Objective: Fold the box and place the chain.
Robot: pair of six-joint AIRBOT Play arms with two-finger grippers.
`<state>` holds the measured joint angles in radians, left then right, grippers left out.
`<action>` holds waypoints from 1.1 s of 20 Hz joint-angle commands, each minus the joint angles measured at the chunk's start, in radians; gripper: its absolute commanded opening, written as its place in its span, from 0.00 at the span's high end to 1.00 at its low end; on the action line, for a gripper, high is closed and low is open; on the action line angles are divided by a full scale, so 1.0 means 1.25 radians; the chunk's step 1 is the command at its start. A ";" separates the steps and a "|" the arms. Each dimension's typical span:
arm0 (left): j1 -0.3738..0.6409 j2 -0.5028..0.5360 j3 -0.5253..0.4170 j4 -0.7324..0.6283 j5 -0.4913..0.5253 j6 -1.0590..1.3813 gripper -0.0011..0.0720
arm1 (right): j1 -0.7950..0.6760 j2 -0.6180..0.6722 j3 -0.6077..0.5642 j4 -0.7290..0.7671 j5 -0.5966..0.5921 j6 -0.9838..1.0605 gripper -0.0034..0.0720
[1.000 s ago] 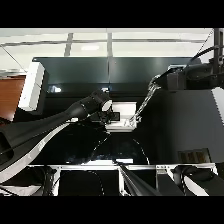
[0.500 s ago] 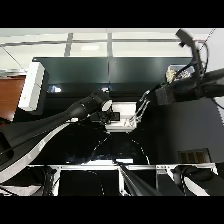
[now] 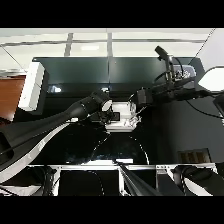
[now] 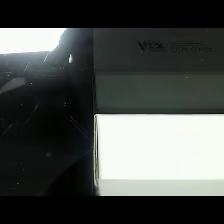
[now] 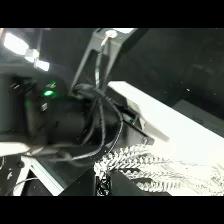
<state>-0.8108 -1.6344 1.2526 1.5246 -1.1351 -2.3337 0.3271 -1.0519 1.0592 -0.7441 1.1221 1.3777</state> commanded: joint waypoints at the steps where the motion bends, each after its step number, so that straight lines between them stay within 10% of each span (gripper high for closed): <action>1: 0.001 0.000 0.000 0.000 0.000 0.000 0.94 | 0.006 -0.041 -0.015 -0.015 -0.026 0.001 0.92; 2: 0.001 0.000 0.000 0.000 0.000 0.000 0.94 | 0.006 -0.045 -0.021 -0.031 -0.025 0.002 0.92; 4: 0.001 0.000 0.000 0.000 0.000 0.000 0.94 | 0.003 -0.046 -0.025 -0.056 -0.019 0.005 0.58; 8: 0.001 0.000 0.000 0.000 0.000 0.000 0.94 | -0.128 -0.046 -0.025 -0.091 0.045 -0.002 0.58; 12: 0.001 0.000 0.000 0.000 0.000 0.000 0.94 | -0.252 -0.048 -0.064 -0.404 -0.095 0.037 0.58; 13: 0.001 0.000 0.000 0.000 0.000 0.000 0.94 | -0.252 -0.054 -0.094 -0.463 -0.161 0.069 0.51; 14: 0.001 0.000 0.000 0.001 0.000 0.000 0.94 | -0.250 -0.065 -0.119 -0.482 -0.217 0.086 0.04; 18: 0.001 0.000 0.000 0.000 0.000 0.000 0.94 | -0.219 -0.180 -0.111 -0.526 -0.390 0.199 0.02; 22: 0.001 0.000 0.000 0.000 0.000 0.000 0.94 | -0.161 -0.336 0.020 -0.752 -0.334 0.412 0.02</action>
<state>-0.8104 -1.6344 1.2526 1.5249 -1.1351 -2.3337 0.0887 -1.3533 1.0000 -1.4864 0.7074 1.7000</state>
